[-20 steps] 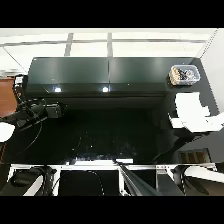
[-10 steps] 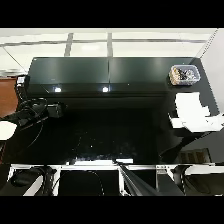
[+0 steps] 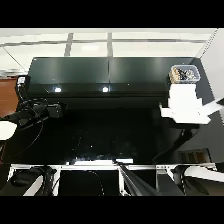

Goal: Fold the box and place the chain.

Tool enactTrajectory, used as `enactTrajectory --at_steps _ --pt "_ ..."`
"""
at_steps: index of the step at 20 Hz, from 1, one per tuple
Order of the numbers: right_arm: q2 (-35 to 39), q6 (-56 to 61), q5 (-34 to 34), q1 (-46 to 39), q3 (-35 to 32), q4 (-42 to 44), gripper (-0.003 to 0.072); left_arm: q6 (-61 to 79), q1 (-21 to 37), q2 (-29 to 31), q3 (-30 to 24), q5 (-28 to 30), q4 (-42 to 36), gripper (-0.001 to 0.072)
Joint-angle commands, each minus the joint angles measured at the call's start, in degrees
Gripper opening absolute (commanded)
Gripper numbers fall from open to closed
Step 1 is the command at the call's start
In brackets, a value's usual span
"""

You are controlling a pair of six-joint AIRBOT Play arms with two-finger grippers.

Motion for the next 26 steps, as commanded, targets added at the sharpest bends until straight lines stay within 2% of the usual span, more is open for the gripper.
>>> enactTrajectory --at_steps 1,4,7,9,12,14,16,17,18,20,22,26 --pt "11.0 -0.6 -1.8 4.5 -10.3 7.5 0.0026 0.0 0.0 0.0 0.0 -0.1 0.0 0.0704" --pt "20.8 -0.6 -4.7 10.1 -20.4 13.5 0.0026 0.0 0.0 -0.4 0.0 0.0 -1.4 0.0704" --pt "29.5 -1.3 -7.8 19.0 -32.0 25.1 0.0026 0.0 0.0 -3.2 0.0 0.0 -4.5 0.0702" --pt "33.7 -1.5 -16.6 27.6 -39.9 28.9 0.0026 0.8 0.0 -7.0 0.1 1.0 -9.6 0.0701" --pt "34.3 -1.4 -29.1 40.7 -47.7 33.1 0.0026 13.1 0.0 -15.7 2.2 -0.5 -24.6 0.0691" --pt "34.3 0.1 -35.9 48.5 -49.8 33.1 0.0026 19.7 0.0 -24.0 5.9 -5.7 -33.6 0.0688" --pt "34.3 1.4 -39.9 54.2 -50.1 33.1 0.0026 19.9 0.0 -34.1 12.0 -13.3 -35.1 0.0683" --pt "34.3 1.6 -41.2 56.3 -50.1 33.1 0.0026 19.9 0.0 -39.2 15.3 -16.9 -36.1 0.0663" --pt "34.3 1.6 -42.0 57.6 -50.1 33.1 0.0026 20.2 0.0 -43.7 18.2 -19.7 -37.7 0.0597" --pt "34.3 1.6 -43.2 59.5 -50.1 33.1 0.0026 23.9 0.0 -51.6 22.9 -24.5 -43.9 0.0590" --pt "34.3 1.6 -43.4 60.0 -50.1 33.1 0.0026 26.3 -0.1 -56.5 26.1 -29.2 -49.0 0.0590" --pt "34.3 1.6 -43.3 60.1 -50.1 33.2 0.0025 27.6 -2.6 -61.5 30.0 -35.2 -49.2 0.0591"
